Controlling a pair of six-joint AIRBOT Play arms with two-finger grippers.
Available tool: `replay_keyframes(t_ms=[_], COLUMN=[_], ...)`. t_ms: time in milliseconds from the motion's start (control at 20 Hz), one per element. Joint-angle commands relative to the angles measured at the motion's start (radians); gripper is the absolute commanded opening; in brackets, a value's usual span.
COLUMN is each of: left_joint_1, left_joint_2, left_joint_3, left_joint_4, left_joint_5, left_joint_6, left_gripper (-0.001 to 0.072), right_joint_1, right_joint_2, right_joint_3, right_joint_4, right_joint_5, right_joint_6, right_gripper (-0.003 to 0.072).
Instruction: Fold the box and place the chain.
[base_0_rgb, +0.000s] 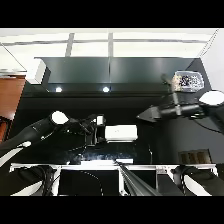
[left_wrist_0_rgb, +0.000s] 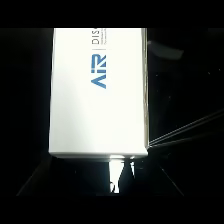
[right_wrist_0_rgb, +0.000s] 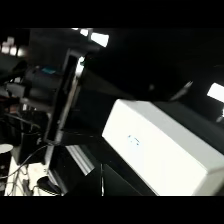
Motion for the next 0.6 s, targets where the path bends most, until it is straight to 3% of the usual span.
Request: replay_keyframes(t_ms=[0, 150, 350, 550], left_joint_1=[0.001, -0.016, -0.110, -0.165], left_joint_2=[0.078, 0.117, 0.081, -0.041], left_joint_3=[0.002, 0.025, 0.134, 0.256], left_joint_4=[0.156, 0.156, 0.147, 0.134], left_joint_5=[-0.031, -0.132, -0.072, -0.026], left_joint_6=[-0.174, -0.269, -0.385, -0.439], left_gripper=[0.0716, 0.0716, 0.0715, 0.0715], right_joint_1=[-0.205, -0.320, -0.342, -0.342], right_joint_2=[0.076, 0.086, 0.086, 0.086], right_joint_3=[0.019, 0.019, 0.019, 0.019], right_joint_4=[-0.103, -0.131, -0.130, -0.133], right_joint_5=[0.104, 0.118, 0.067, 0.071], right_joint_6=[0.005, 0.005, 0.005, 0.005], right_gripper=[0.0011, 0.0011, 0.0011, 0.0011])
